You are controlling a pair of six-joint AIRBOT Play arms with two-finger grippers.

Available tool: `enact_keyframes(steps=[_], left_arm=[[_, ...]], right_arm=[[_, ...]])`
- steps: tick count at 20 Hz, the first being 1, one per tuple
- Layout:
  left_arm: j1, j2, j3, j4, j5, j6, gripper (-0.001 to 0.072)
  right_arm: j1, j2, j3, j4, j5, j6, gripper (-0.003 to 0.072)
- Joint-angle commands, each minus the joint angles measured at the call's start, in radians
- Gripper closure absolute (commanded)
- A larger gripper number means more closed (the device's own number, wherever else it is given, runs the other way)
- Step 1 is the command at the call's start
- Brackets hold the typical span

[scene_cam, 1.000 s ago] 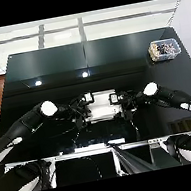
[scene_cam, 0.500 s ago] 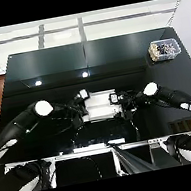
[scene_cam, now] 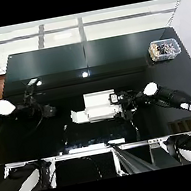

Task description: Fold the box and place the chain.

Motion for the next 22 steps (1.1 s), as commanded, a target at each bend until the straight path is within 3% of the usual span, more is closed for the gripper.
enact_keyframes(steps=[1,4,9,12,17,19,20,22], left_arm=[[0.164,-0.094,-0.067,-0.248,-0.176,-0.06,0.0683],[0.106,-0.162,-0.108,-0.287,-0.082,-0.06,0.0684],[-0.113,-0.224,-0.107,-0.338,0.058,-0.068,0.0684],[-0.162,-0.269,-0.107,-0.345,0.104,-0.085,0.0683],[-0.166,-0.281,-0.107,-0.631,0.031,0.225,0.0682],[-0.166,-0.281,-0.106,-0.674,-0.008,0.306,0.0678],[-0.166,-0.281,-0.106,-0.675,-0.014,0.311,0.0635],[-0.166,-0.281,-0.106,-0.675,-0.014,0.311,0.0302]], right_arm=[[0.0,0.0,0.0,0.0,0.0,0.0,0.0275],[0.0,0.0,0.0,0.0,0.0,0.0,0.0275],[0.0,0.0,0.0,0.0,0.0,0.0,0.0275],[0.0,0.0,0.0,0.0,0.0,0.0,0.0274],[0.0,0.0,0.0,0.0,0.0,0.0,0.0275],[0.0,0.0,0.0,0.0,0.0,0.0,0.0275],[0.0,0.0,0.0,0.0,0.0,0.0,0.0275],[0.0,0.0,0.0,0.0,0.0,0.0,0.0274]])
